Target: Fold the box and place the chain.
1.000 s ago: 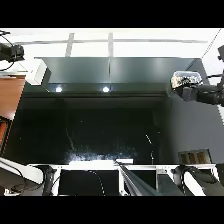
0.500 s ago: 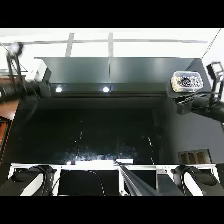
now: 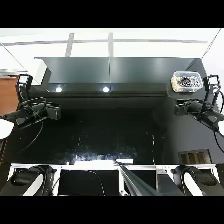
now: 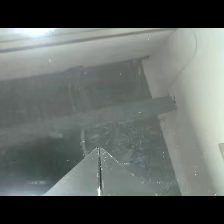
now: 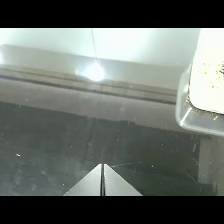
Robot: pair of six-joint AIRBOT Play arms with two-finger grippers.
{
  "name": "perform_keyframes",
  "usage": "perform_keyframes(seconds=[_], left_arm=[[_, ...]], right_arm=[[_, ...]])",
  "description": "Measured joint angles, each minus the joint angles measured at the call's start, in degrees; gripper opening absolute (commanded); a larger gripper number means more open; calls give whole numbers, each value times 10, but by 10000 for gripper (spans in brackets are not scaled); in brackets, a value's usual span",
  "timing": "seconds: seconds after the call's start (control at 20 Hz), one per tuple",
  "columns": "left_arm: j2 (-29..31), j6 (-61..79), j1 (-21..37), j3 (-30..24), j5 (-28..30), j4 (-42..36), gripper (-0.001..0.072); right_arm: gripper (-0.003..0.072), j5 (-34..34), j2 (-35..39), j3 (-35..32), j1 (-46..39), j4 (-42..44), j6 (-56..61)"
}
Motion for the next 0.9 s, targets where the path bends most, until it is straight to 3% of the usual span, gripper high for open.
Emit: perform_keyframes(seconds=[0.9], left_arm=[[4,0,-1,-6,5,0,26]], right_arm=[[13,-12,0,-3,0,0,0]])
